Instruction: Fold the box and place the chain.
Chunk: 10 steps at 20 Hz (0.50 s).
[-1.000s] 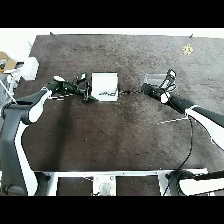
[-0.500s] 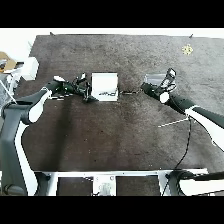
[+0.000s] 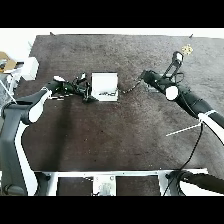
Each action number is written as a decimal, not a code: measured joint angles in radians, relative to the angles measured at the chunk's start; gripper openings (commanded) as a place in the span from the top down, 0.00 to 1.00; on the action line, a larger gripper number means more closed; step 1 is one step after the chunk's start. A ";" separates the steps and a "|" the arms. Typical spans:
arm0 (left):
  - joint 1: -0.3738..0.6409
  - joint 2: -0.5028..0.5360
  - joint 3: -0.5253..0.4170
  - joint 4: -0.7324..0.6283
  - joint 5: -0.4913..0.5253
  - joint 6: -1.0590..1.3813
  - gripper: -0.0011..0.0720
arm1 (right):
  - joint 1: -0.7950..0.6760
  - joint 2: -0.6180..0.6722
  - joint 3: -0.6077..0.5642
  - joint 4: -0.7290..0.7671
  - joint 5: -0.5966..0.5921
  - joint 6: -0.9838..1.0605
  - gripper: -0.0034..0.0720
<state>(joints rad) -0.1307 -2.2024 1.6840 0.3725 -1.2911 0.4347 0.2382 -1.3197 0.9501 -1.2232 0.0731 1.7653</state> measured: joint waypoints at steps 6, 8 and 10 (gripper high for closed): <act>0.000 0.000 0.000 0.000 0.000 0.000 0.86 | 0.114 0.033 0.170 -0.053 0.004 -0.050 0.95; 0.000 0.000 0.000 0.000 0.000 0.000 0.86 | 0.163 0.036 0.225 -0.063 0.010 -0.078 0.95; 0.000 0.000 0.000 0.000 0.000 0.000 0.86 | 0.208 0.037 0.258 -0.068 0.013 -0.098 0.95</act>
